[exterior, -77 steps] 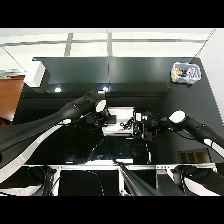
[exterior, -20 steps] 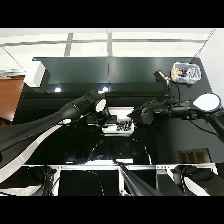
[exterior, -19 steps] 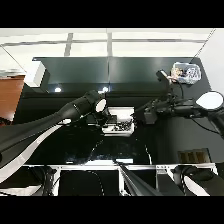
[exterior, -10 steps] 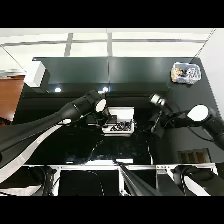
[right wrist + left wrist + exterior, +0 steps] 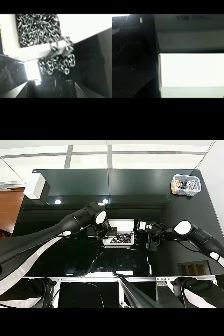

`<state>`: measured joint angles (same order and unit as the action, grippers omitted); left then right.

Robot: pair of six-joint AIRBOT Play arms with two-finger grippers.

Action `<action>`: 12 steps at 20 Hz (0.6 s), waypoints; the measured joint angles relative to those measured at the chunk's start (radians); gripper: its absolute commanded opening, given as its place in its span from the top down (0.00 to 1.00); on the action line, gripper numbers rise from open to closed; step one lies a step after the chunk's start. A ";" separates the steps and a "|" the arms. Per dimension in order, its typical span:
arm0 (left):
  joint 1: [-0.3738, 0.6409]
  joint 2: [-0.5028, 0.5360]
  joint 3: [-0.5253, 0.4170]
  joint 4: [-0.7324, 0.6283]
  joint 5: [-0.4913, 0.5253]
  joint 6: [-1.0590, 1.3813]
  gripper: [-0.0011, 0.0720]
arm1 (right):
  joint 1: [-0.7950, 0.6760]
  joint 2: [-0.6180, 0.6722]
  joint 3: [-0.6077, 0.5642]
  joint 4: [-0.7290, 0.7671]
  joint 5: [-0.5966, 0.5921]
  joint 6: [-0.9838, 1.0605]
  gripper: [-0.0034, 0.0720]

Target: Fold the box and place the chain.

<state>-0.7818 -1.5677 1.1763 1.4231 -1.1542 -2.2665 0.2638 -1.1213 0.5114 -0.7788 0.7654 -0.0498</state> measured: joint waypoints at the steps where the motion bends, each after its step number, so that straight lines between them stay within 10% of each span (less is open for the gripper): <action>1: 0.000 0.000 0.000 0.000 0.000 0.000 0.94 | 0.008 -0.006 -0.001 0.003 -0.009 -0.014 0.03; 12: 0.000 0.000 0.000 -0.001 -0.004 0.000 0.94 | 0.096 -0.030 0.001 0.038 -0.147 -0.058 0.03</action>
<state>-0.7822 -1.5677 1.1763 1.4223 -1.1584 -2.2665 0.3599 -1.1511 0.5121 -0.7410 0.6186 -0.1081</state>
